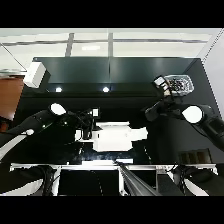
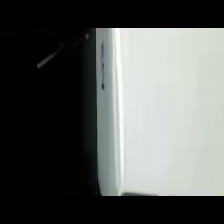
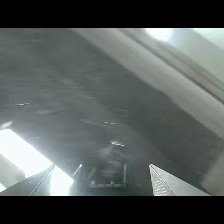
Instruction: Fold the box and place the chain.
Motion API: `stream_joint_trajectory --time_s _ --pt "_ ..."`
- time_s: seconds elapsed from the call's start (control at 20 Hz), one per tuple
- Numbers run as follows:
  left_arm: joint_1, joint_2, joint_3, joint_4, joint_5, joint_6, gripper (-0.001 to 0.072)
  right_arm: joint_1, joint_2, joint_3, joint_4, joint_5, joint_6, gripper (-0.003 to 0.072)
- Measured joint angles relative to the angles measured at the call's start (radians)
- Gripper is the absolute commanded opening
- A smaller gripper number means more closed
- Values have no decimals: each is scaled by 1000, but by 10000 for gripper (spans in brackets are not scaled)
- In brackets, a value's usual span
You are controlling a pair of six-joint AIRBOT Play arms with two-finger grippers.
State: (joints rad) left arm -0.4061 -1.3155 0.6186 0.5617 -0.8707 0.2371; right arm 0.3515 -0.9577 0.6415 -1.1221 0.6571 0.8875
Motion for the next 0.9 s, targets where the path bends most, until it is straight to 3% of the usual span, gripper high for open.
stream_joint_trajectory --time_s 0.3,0.7,0.9 --pt "-3 -5 0 0 20 -4 30 65 -41 -26 101 72 -214 714" --pt "-24 -8 0 72 39 -32 29 75 -48 -32 80 102 -262 714" --pt "-39 -11 -1 108 78 -80 30 77 -48 -33 70 175 -292 713"
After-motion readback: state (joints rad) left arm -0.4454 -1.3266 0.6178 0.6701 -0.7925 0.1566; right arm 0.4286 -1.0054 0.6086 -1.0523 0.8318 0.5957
